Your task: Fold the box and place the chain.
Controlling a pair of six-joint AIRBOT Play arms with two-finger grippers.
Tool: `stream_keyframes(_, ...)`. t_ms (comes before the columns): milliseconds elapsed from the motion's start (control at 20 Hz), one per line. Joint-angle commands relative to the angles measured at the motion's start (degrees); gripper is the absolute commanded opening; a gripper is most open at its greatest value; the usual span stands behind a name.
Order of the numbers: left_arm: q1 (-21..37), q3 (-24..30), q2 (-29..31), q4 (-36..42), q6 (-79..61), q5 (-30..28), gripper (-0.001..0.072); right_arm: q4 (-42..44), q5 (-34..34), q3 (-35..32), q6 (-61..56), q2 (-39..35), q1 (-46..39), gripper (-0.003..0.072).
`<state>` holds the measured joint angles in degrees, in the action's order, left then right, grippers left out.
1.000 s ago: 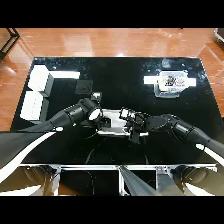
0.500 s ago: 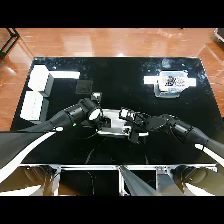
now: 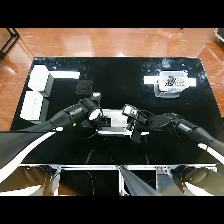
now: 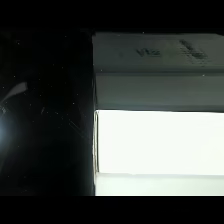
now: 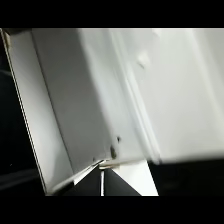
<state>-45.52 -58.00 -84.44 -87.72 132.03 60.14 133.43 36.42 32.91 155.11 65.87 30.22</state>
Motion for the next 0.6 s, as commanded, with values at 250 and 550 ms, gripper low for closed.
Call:
stream_keyframes(250,0.04,0.0,-0.13,-0.04,0.39,-0.11,0.002,-4.13,23.3,0.04,-32.37,-15.04,-22.47,0.0024)
stream_keyframes(550,0.04,0.0,-0.13,-0.04,0.37,-0.09,0.002,-12.35,30.08,-3.93,-54.34,-18.73,-42.75,0.0023)
